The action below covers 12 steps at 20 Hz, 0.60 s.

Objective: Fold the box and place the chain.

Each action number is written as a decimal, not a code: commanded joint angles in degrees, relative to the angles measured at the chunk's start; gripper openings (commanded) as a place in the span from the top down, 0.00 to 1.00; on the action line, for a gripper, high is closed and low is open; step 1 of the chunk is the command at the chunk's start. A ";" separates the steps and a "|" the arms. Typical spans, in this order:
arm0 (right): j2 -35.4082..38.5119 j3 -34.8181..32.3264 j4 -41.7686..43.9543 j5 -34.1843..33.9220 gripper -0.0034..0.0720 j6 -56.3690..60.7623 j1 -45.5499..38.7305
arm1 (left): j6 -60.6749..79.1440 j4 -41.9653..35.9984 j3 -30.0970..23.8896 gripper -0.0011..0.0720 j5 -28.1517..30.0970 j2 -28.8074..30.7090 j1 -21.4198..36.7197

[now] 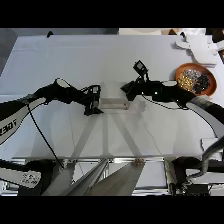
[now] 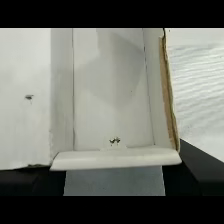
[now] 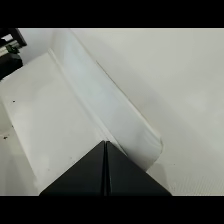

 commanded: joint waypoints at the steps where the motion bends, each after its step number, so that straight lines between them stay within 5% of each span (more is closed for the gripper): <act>1: -1.55 0.07 1.31 0.92 0.94 0.07 0.11 | 0.07 0.04 0.02 0.60 0.00 0.02 -0.02; 5: 4.31 0.07 -8.33 5.68 0.94 1.64 0.11 | 0.07 0.04 0.02 0.60 0.02 0.02 -0.02; 12: 21.92 0.07 -46.60 10.73 0.94 22.51 -0.07 | 0.07 0.04 0.02 0.60 0.02 0.02 -0.02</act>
